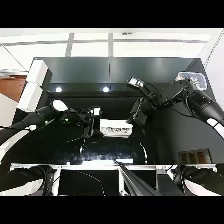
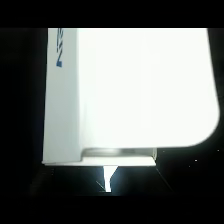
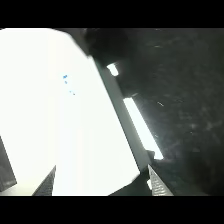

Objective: Fold the box and place the chain.

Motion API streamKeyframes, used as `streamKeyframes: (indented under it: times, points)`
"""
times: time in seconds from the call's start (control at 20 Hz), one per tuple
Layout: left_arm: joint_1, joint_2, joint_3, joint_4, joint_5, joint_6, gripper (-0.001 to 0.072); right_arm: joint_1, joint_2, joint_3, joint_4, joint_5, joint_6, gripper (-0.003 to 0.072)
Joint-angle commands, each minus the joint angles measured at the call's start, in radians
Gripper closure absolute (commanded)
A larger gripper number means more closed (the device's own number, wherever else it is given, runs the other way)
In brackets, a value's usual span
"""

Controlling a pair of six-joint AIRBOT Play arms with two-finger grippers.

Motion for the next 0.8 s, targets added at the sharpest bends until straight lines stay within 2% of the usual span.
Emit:
streamKeyframes:
  times: [0.0, 0.5, 0.55, 0.6, 0.7, 0.75]
  points:
    - [0.0, 0.0, 0.001, 0.001, 0.0, 0.0, 0.0224, 0.027, 0.001, 0.0, -0.003, -0.02, -0.119, -0.0015]
    - [0.0, 0.0, 0.001, 0.002, 0.001, 0.0, 0.0224, 0.031, -0.016, -0.001, -0.033, -0.008, -0.114, -0.0003]
    - [0.0, 0.0, 0.001, 0.002, 0.001, 0.0, 0.0224, 0.032, -0.016, -0.002, -0.033, -0.011, -0.114, 0.0127]
    - [0.0, 0.0, 0.001, 0.002, 0.001, 0.0, 0.0224, 0.036, -0.016, -0.002, -0.041, -0.01, -0.114, 0.0156]
    - [0.0, 0.0, 0.001, 0.002, 0.001, 0.0, 0.0224, 0.054, -0.016, -0.002, -0.062, -0.009, -0.114, 0.0162]
    - [0.0, 0.0, 0.001, 0.001, 0.001, 0.0, 0.0224, 0.064, -0.016, -0.002, -0.076, -0.004, -0.11, 0.0195]
